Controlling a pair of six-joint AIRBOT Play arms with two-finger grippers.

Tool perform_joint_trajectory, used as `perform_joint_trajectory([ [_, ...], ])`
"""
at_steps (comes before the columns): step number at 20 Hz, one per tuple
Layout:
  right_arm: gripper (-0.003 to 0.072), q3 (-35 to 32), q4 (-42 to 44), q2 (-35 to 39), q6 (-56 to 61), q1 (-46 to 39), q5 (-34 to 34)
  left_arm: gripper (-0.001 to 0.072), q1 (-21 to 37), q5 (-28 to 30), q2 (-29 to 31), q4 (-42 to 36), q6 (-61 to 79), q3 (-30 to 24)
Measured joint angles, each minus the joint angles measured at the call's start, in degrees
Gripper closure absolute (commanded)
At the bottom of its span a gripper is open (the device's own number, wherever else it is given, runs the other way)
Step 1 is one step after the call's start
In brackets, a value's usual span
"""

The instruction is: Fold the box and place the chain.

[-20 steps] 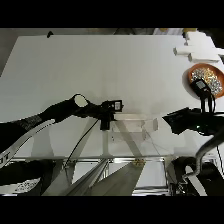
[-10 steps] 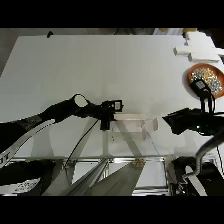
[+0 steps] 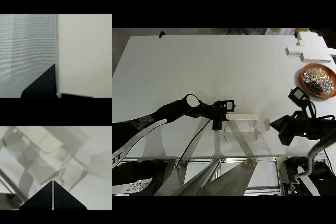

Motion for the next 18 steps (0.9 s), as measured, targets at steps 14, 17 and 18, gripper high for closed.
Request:
perform_joint_trajectory([
  [14,0.0014,-9.5,-16.3,-1.2,-10.9,28.1,-14.1,0.0697,-0.1,0.0,0.0,0.0,0.0,0.0],
  [17,-0.0011,-13.2,-18.5,0.2,-11.1,32.8,-20.2,0.0697,-0.2,-0.1,0.0,0.0,0.0,0.0],
  [18,-0.0011,-14.6,-19.1,0.4,-11.1,34.1,-22.5,0.0697,-0.2,-0.1,0.0,0.0,0.0,0.0],
])
